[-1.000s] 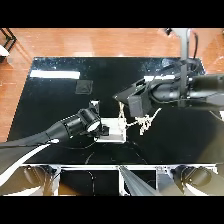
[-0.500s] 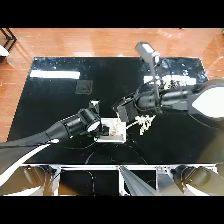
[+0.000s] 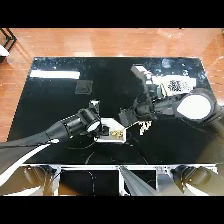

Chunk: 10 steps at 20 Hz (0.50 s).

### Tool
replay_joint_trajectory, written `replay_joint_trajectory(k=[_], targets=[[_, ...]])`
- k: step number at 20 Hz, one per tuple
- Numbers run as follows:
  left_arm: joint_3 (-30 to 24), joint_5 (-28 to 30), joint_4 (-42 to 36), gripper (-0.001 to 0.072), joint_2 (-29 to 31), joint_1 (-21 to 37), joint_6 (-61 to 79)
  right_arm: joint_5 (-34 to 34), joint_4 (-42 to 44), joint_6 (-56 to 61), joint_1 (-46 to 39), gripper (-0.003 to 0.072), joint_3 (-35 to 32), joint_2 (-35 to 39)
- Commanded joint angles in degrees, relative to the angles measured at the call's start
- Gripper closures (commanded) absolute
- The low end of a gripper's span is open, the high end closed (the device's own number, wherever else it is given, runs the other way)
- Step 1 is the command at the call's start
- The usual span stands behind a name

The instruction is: Fold the box and place the chain.

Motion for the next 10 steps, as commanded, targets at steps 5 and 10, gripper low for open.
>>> replay_joint_trajectory(k=[5, 10], targets=[[0.0, -0.1, 0.0, 0.0685, 0.0, 0.0, 0.0, 14.6, -28.4, 0.2, -19.8, -0.0023, -3.4, 5.5], [0.0, -0.1, 0.0, 0.0685, 0.0, 0.0, 0.0, -3.8, -22.8, -13.5, -23.4, -0.0024, -20.6, 5.3]])
